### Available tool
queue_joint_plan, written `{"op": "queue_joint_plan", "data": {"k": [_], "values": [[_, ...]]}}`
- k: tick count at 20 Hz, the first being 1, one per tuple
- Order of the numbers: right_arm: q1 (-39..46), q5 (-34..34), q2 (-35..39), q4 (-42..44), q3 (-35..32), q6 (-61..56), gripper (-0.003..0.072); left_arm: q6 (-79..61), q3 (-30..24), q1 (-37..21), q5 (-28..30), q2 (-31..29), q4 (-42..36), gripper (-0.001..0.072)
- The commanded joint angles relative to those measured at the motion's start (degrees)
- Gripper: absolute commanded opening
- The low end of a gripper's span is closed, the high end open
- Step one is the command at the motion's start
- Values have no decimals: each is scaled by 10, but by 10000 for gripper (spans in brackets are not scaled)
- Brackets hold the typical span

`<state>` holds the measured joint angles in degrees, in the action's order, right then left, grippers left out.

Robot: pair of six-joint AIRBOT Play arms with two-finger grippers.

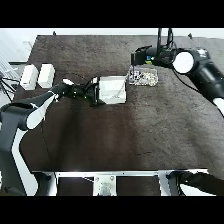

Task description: Fold the box and place the chain.

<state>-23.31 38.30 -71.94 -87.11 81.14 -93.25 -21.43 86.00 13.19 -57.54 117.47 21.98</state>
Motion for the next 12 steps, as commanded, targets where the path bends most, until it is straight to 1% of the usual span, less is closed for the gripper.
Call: {"op": "queue_joint_plan", "data": {"k": [1,4,6,9,12], "values": [[-56,54,63,-77,0,-50,8,0,0,0,0,0,0,466],[-101,87,81,-119,1,-92,8,0,0,0,0,0,0,466],[-126,100,82,-130,1,-114,8,0,0,0,0,0,0,466],[-165,97,82,-133,0,-128,8,0,0,0,0,0,0,466],[-179,86,69,-132,0,-153,8,0,0,0,0,0,0,466]]}}
